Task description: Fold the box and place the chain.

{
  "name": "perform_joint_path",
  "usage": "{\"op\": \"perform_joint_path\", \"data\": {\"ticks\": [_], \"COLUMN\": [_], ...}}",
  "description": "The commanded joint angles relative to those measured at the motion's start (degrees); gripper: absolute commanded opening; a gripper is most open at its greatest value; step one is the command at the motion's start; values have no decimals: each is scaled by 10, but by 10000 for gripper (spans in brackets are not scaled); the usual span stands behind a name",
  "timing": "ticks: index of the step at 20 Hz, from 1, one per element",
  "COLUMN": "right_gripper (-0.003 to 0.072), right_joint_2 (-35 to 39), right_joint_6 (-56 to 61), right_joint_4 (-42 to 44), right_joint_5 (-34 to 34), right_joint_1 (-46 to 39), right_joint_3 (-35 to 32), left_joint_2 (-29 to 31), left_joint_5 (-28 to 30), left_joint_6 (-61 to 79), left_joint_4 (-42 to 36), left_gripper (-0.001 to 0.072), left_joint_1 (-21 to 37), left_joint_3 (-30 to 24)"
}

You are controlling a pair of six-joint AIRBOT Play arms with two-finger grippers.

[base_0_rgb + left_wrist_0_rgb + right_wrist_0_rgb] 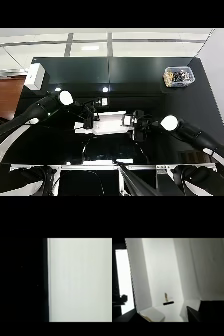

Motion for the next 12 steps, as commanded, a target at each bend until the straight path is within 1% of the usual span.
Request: {"op": "perform_joint_path", "data": {"ticks": [1,3,5,8,12], "right_gripper": [710,710,710,710,710], "right_joint_2": [2,0,0,-5,-37], "right_joint_6": [-38,-103,-133,-154,-179], "right_joint_4": [20,89,129,139,153], "right_joint_5": [-5,0,8,8,10], "right_joint_1": [-27,-40,-43,-43,-43], "right_joint_3": [12,12,12,12,12], "left_joint_2": [0,0,0,0,0], "left_joint_5": [4,12,15,15,10], "left_joint_6": [1,1,1,4,30], "left_joint_4": [0,0,1,1,2], "left_gripper": [23,23,23,23,22], "left_joint_1": [0,0,0,0,-3], "left_joint_3": [1,0,1,1,0]}}
